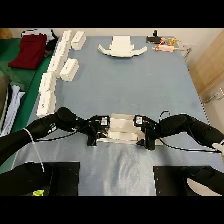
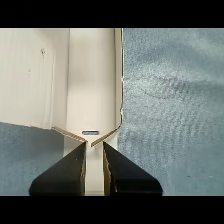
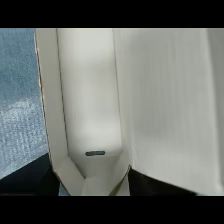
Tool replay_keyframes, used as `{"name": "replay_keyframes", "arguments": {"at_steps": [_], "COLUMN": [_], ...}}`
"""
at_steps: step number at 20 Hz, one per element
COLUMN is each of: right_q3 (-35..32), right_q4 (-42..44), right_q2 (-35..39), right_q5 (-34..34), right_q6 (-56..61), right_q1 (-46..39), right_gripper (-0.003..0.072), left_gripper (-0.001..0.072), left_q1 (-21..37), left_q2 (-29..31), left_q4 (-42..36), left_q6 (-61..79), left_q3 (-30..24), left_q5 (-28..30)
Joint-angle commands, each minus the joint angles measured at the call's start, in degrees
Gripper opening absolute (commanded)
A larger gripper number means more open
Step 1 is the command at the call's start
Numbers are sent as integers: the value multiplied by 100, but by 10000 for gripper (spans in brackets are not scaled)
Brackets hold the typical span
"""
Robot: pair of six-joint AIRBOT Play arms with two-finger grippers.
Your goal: Fold the box.
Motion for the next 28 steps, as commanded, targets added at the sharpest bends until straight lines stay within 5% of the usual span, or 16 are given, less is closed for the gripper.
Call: {"name": "replay_keyframes", "arguments": {"at_steps": [1,13,14,16,21,22,23,24,28], "right_q3": [4,4,4,4,4,4,4,4,4], "right_q4": [0,0,0,0,0,0,0,0,0], "right_q2": [2,2,2,2,2,2,2,2,2], "right_q5": [0,0,0,0,2,2,0,0,0], "right_q6": [-2,-2,-2,-2,-2,-2,-2,-2,-2], "right_q1": [2,2,2,2,2,2,2,2,2], "right_gripper": [507,507,507,507,507,507,507,507,507], "left_gripper": [166,168,199,634,676,596,292,95,14], "left_q1": [-42,-254,-254,-254,-251,-249,-243,-243,-243], "left_q2": [-74,-302,-302,-302,-299,-293,-258,-186,407], "left_q4": [-50,-1209,-1207,-1211,-1163,-1152,-1047,-813,450], "left_q6": [74,516,505,291,57,0,-175,-313,-1974], "left_q3": [44,42,42,42,42,42,42,42,42], "left_q5": [46,87,90,90,90,90,87,90,105]}}
